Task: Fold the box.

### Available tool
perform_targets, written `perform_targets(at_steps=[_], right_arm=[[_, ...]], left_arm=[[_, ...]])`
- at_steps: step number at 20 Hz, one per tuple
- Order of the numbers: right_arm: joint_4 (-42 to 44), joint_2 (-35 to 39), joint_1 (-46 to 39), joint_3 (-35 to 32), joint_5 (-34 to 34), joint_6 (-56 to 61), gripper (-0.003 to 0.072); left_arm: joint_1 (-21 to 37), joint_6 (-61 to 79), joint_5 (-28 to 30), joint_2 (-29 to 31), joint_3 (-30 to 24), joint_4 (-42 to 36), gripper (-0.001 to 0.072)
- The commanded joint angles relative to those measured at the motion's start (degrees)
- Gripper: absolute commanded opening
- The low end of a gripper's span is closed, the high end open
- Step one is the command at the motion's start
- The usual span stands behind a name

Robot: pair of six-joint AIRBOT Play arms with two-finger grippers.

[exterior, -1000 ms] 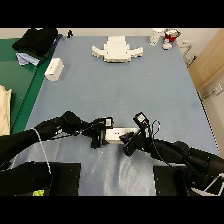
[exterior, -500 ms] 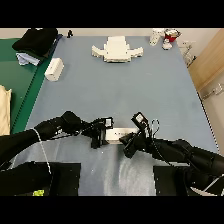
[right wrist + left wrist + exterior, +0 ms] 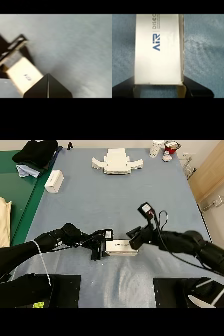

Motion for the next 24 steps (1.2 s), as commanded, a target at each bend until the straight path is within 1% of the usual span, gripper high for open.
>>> perform_targets(at_steps=[1,2,3,6,9,11,14,22,24], right_arm=[[-13.51,-5.62,-10.99,9.88,-16.33,6.49,0.0003],[-13.51,-8.63,-14.25,13.18,-20.00,6.08,0.0004],[-12.81,-11.39,-16.92,15.80,-22.05,4.00,0.0002],[-6.47,-19.76,-24.28,22.60,-27.08,-8.72,0.0002],[-5.33,-27.61,-30.51,28.85,-33.27,-8.57,0.0002],[-5.64,-31.39,-32.39,30.88,-34.05,-5.46,0.0003],[-5.60,-33.31,-32.57,31.12,-32.35,-4.15,0.0003],[-5.60,-33.29,-32.57,31.12,-32.48,-3.48,0.0003],[-5.60,-33.29,-32.57,31.12,-32.48,-3.48,0.0003]], left_arm=[[0.02,0.02,0.02,0.00,0.02,0.02,0.0450],[0.02,0.02,0.02,0.00,0.02,0.02,0.0451],[0.02,0.02,0.02,0.00,0.02,0.02,0.0451],[0.02,0.02,0.02,0.00,0.02,0.04,0.0451],[0.02,0.02,0.02,0.00,0.02,0.04,0.0451],[0.02,0.02,0.04,0.00,0.02,0.02,0.0451],[0.02,0.02,0.02,0.00,0.02,0.02,0.0451],[0.02,-0.04,0.00,0.00,0.02,-0.90,0.0451],[0.59,-5.42,0.09,0.81,0.04,-0.96,0.0451]])
